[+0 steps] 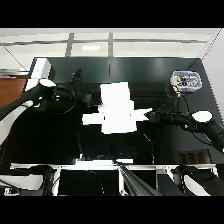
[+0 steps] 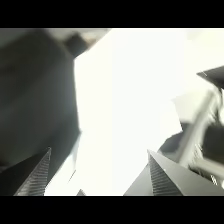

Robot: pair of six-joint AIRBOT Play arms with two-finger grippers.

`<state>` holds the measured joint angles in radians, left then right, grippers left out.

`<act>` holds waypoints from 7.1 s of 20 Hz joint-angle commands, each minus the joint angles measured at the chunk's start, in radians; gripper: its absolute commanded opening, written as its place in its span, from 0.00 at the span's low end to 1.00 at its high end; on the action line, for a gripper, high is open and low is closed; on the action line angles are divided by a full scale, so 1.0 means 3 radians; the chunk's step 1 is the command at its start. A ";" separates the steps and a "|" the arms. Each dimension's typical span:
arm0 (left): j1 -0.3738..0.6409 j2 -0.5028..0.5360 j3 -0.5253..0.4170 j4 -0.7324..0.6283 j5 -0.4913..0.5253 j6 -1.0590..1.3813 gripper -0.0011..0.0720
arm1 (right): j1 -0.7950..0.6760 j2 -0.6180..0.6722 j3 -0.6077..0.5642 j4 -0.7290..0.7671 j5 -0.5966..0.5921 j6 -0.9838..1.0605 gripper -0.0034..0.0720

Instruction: Fold the box and place the chain.

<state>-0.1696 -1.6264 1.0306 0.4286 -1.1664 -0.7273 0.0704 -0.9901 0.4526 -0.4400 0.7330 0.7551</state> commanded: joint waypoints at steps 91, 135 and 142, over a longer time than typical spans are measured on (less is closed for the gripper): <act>-0.0833 0.0046 -0.0020 0.0900 0.0547 0.2551 0.05 | 0.0874 -0.1057 0.0551 -0.0530 0.0153 -0.3315 0.98; -0.0664 0.1125 -0.0819 -0.0585 0.0497 0.0881 0.05 | 0.0922 -0.1120 0.0543 -0.0543 0.0046 -0.3429 0.67; -0.0746 0.0725 -0.0778 -0.0041 0.1550 0.1165 0.05 | 0.0951 -0.1120 0.0543 -0.0539 0.0004 -0.3428 0.67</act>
<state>-0.3855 -1.3617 0.7933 0.3302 -0.7910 -0.4061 0.3542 -1.3262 0.6159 -0.6006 0.7464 -0.2726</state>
